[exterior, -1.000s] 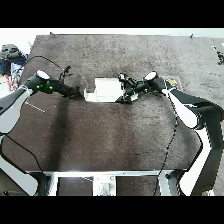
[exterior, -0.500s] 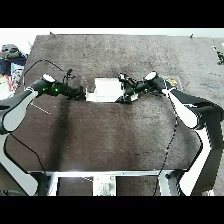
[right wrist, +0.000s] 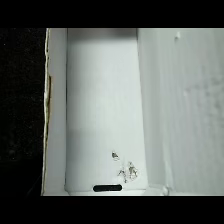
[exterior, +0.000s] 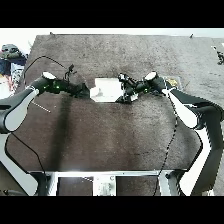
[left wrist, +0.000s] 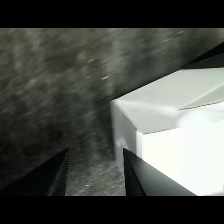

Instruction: Fold the box and place the chain.

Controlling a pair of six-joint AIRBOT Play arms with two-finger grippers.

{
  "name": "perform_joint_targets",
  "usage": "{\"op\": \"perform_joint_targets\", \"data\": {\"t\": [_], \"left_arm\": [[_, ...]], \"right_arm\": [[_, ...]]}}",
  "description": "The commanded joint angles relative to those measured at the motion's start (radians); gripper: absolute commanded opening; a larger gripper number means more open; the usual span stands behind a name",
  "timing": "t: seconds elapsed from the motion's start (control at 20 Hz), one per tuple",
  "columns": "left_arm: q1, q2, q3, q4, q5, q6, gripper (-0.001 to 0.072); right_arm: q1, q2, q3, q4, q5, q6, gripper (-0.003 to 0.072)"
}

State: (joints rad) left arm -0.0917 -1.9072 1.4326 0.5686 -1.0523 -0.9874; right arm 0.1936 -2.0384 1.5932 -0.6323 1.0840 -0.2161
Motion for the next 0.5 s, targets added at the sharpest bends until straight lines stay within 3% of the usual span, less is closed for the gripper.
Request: {"op": "perform_joint_targets", "data": {"t": [0.0,0.45], "left_arm": [[-0.001,0.0,0.033,-0.009,-0.051,0.0,0.0368],[-0.039,0.0,0.066,-0.041,-0.124,0.001,0.0368]], "right_arm": [[0.0,0.0,0.0,0.0,0.0,0.0,0.0463],[0.0,0.0,0.0,0.0,0.0,0.0,0.0463]]}}
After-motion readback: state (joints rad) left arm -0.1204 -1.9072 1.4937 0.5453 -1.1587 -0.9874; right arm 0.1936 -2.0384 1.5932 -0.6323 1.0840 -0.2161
